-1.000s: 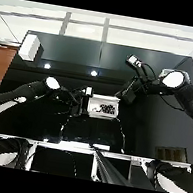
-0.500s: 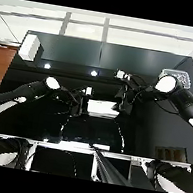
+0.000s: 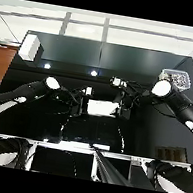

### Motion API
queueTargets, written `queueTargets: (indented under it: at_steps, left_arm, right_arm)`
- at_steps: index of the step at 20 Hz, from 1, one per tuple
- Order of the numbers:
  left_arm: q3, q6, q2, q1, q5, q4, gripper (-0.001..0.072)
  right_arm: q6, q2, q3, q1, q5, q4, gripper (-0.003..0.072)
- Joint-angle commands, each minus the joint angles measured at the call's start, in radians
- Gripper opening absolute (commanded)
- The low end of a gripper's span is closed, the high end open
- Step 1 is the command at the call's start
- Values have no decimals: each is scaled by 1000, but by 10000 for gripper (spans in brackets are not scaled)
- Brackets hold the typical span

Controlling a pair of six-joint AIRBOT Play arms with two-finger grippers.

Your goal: Fold the box and place the chain.

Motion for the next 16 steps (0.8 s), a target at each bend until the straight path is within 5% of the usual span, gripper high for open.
queueTargets:
  at_steps: [1, 2, 3, 5, 8, 16]
  left_arm:
    - [0, 0, 0, -1, 0, 0, 368]
    - [0, 0, 0, -1, 0, 0, 367]
    - [0, 0, 0, -1, 0, 0, 367]
    - [0, 0, 0, -1, 0, 0, 368]
    - [0, 0, 0, -1, 0, 0, 368]
    - [0, 0, 0, -1, 0, 0, 367]
  right_arm:
    - [-19, 0, -6, 2, -40, 2, 605]
    - [-19, 0, -6, 2, -49, 2, 583]
    - [-19, 0, -6, 2, -51, 2, 474]
    - [-19, 0, -6, 2, -54, 2, 473]
    - [-19, 0, -6, 2, -54, 2, 180]
    - [-18, -1, -7, 2, -45, 2, 180]
